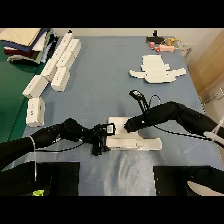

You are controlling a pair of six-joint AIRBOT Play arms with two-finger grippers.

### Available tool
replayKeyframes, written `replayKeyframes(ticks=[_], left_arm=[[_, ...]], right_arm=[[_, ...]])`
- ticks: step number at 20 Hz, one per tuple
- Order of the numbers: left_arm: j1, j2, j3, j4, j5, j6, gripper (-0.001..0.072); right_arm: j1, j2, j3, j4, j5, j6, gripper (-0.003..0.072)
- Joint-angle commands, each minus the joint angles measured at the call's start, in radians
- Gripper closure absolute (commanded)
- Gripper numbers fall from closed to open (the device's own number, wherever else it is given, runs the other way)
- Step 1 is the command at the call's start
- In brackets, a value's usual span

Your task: Fold the box.

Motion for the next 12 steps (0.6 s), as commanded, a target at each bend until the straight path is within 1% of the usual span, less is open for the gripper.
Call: replayKeyframes(ticks=[1,4,6,7,8,9,10,11,12], left_arm=[[0.0,-0.001,0.001,-0.001,0.0,-0.001,0.0184],[0.0,-0.001,0.001,-0.001,0.0,-0.001,0.0185],[0.0,-0.001,0.001,-0.001,0.0,-0.001,0.0184],[0.0,-0.001,0.001,-0.001,0.0,-0.001,0.0184],[0.0,-0.001,0.001,-0.001,0.0,-0.001,0.0184],[0.0,-0.001,0.001,-0.001,0.0,-0.001,0.0185],[0.0,-0.001,0.001,-0.001,0.0,-0.001,0.0185],[0.0,-0.001,0.001,-0.001,0.0,-0.001,0.0184],[0.0,-0.001,0.001,-0.001,0.0,-0.001,0.0184]], right_arm=[[-0.016,0.139,0.006,-0.058,-0.092,0.001,0.0685],[-0.016,0.272,-0.004,-0.156,-0.237,-0.019,0.0685],[-0.015,0.366,-0.044,-0.164,-0.361,-0.187,0.0684],[-0.015,0.413,-0.076,-0.169,-0.415,-0.264,0.0526],[-0.015,0.451,-0.114,-0.187,-0.438,-0.35,0.0193],[-0.015,0.478,-0.153,-0.211,-0.438,-0.412,0.0105],[-0.016,0.494,-0.195,-0.245,-0.412,-0.468,0.0099],[-0.016,0.498,-0.23,-0.274,-0.368,-0.507,0.0099],[-0.016,0.493,-0.262,-0.292,-0.308,-0.541,0.0081]])
